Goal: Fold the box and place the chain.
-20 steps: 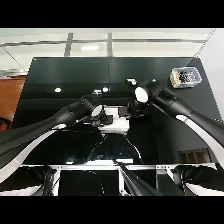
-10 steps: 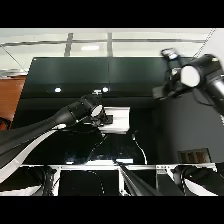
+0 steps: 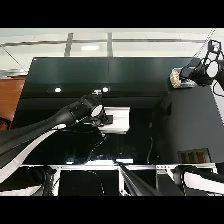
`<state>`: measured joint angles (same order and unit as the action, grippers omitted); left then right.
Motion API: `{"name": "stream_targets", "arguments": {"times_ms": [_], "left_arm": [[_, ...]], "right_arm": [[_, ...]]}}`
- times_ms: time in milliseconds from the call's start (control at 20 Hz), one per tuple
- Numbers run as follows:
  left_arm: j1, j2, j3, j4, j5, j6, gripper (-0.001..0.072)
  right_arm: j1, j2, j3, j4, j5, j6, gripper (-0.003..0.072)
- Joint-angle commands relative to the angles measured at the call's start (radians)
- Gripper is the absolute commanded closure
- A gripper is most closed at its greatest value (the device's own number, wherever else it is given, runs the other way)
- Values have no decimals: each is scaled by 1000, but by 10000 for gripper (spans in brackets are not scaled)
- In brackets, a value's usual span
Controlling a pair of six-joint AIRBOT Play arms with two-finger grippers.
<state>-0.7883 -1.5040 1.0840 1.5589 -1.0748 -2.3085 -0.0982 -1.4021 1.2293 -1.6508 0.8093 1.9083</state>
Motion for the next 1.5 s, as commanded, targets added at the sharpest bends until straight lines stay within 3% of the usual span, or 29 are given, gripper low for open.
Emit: {"name": "stream_targets", "arguments": {"times_ms": [0,100,250,300,900,1400,1450], "left_arm": [[0,0,0,0,0,0,679],[0,0,0,0,0,0,679],[0,0,0,0,0,0,679],[0,0,0,0,0,0,679],[0,0,0,0,0,0,679],[0,0,0,0,0,0,679],[0,0,0,-4,2,0,679]], "right_arm": [[-51,-181,159,112,6,14,9],[-61,-286,300,175,94,95,10],[-77,-399,452,218,238,280,160],[-83,-418,475,218,257,323,161],[-101,-470,480,286,180,398,163],[-101,-504,480,293,188,387,163],[-101,-507,480,293,184,384,242]]}}
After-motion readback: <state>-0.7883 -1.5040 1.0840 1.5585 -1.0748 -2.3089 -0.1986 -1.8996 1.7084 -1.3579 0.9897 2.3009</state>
